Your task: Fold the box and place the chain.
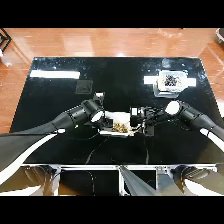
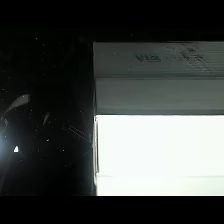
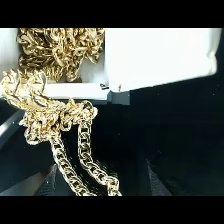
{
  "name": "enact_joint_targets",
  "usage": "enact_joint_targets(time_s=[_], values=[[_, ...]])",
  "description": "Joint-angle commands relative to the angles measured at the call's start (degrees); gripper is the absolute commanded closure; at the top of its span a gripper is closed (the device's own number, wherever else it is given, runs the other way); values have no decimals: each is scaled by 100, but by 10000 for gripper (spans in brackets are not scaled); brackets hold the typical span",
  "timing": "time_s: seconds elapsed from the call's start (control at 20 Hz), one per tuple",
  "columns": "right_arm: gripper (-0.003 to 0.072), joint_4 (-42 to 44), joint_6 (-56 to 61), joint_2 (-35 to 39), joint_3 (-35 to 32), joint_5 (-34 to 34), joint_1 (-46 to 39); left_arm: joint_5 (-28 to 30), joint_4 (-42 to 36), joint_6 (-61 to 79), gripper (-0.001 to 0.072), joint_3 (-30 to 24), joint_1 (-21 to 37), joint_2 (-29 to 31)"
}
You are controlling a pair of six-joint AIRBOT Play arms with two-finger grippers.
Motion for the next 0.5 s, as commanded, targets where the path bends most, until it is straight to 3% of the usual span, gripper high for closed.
enact_joint_targets(time_s=[0.0,0.3,0.35,0.4,0.45], values=[[-16,-57,-103,-81,-2,-7,7,9,-46,2,687,0,4,0],[-4,-66,-103,-146,-2,-42,7,11,-44,2,687,0,4,0],[166,-63,-98,-146,-2,-17,7,11,-44,2,687,0,4,0],[214,-66,-101,-146,-2,50,7,11,-44,2,687,0,4,0],[215,-61,-96,-146,-2,96,7,11,-44,2,687,0,4,0]])
